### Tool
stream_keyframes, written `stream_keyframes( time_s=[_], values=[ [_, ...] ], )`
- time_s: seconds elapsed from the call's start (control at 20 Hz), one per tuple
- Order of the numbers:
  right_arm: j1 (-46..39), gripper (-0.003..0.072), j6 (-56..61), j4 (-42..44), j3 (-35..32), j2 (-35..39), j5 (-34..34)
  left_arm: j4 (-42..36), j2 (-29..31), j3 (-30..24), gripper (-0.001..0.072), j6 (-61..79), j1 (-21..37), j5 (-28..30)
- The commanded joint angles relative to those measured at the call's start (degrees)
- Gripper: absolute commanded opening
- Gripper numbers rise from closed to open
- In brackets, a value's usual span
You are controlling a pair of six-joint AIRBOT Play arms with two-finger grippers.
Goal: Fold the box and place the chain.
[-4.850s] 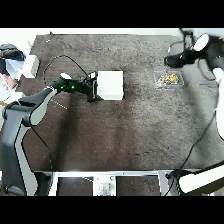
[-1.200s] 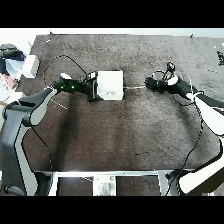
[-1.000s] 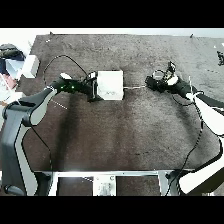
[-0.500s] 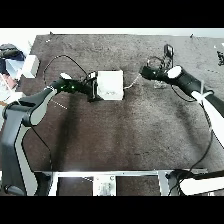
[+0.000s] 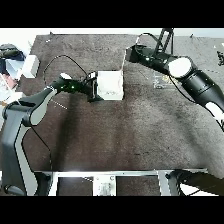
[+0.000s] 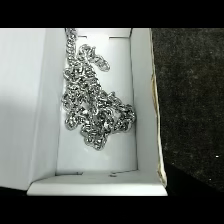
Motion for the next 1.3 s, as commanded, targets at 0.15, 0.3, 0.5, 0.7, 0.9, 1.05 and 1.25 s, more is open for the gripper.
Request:
stream_keyframes(
  time_s=[0.15, 0.3, 0.5, 0.7, 0.9, 1.05, 1.25],
  values=[
    [5.9, 0.0012, -0.3, -0.8, 0.1, -1.8, -3.1, 0.0, 0.0, 0.0, 0.0404, 0.0, 0.0, 0.0],
    [6.0, 0.0012, 1.3, -0.7, 0.1, -7.4, -2.9, 0.0, 0.0, 0.0, 0.0404, 0.0, 0.0, 0.0],
    [6.5, 0.0014, 2.8, -0.7, 0.0, -15.8, 1.9, 0.0, 0.0, 0.0, 0.0404, 0.0, 0.0, 0.0],
    [3.5, 0.0301, 3.3, -2.8, -0.1, -17.5, 4.8, 0.0, 0.0, 0.0, 0.0404, 0.0, 0.0, 0.0],
    [-5.4, 0.0302, 4.6, -6.0, -2.8, -14.0, 9.0, 0.0, 0.0, 0.0, 0.0404, 0.0, 0.0, 0.0],
    [-14.2, 0.0304, 6.9, -6.8, -8.3, -11.3, 9.4, 0.0, 0.0, 0.0, 0.0404, 0.0, 0.0, 0.0],
    [-22.9, 0.0307, 9.6, -6.8, -12.8, -13.0, 8.7, 0.0, 0.0, 0.0, 0.0404, 0.0, 0.0, 0.0]
  ],
)
